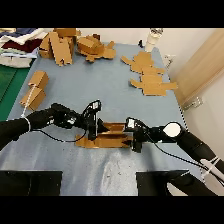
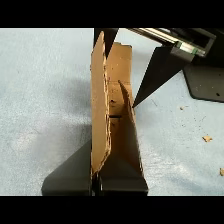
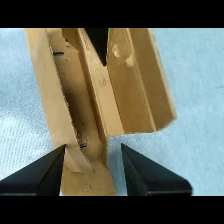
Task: Fold the box.
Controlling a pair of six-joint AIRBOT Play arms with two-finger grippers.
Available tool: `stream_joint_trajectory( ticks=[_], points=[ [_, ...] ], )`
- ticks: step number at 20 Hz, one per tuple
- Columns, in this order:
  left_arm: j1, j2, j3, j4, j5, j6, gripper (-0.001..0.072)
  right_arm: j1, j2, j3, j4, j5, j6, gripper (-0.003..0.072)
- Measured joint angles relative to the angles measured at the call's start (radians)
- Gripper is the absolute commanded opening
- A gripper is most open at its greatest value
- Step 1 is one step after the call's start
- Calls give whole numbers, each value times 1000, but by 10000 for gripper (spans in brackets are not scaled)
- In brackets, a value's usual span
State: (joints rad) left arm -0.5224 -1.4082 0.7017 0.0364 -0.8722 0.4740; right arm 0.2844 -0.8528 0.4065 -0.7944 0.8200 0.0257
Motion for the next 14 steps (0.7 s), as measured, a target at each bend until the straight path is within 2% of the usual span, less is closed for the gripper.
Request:
stream_joint_trajectory(
  ticks=[7, 14],
  points=[
    [0, 0, 0, 1, -1, 0, 15, -31, -66, 26, 70, 67, -127, 562],
    [0, 0, 0, 1, -2, 0, 15, -33, -64, 31, 84, 122, -183, 562]
  ],
)
